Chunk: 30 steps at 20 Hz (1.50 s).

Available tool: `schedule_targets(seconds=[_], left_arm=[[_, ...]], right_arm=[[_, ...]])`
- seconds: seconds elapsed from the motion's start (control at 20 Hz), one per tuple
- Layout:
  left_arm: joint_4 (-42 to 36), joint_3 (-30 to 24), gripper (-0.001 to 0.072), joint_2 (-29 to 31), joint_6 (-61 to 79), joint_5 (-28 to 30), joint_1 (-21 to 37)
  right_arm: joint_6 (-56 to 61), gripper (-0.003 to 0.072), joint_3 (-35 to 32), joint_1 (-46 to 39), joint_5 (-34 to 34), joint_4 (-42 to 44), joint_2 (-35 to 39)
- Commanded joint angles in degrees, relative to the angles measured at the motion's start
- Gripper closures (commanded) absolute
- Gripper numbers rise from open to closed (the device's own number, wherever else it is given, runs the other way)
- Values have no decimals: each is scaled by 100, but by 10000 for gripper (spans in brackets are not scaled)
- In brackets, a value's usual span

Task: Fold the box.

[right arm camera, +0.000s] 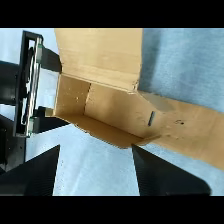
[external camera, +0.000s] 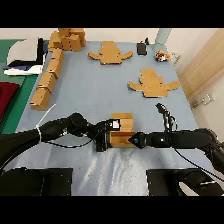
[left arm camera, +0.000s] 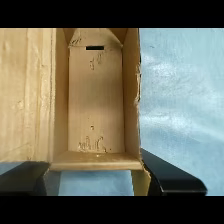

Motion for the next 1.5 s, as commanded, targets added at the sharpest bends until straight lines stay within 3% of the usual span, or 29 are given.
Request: schedule_targets(seconds=[0.0,0.6,0.85,1.05,1.45], left_arm=[[33,-146,318,2,-308,-13,7],[31,-138,318,74,-251,485,7],[33,-140,318,72,645,546,-184],[20,-140,318,72,693,1193,-291],[-17,-142,318,72,468,914,-291]], right_arm=[[-11,-20,0,2,96,-68,0],[-479,-20,-4,2,310,-109,-4],[-522,-19,-4,2,308,-92,-4],[-780,-20,-4,2,310,-61,-4],[-866,-20,-4,2,518,-52,-4]])
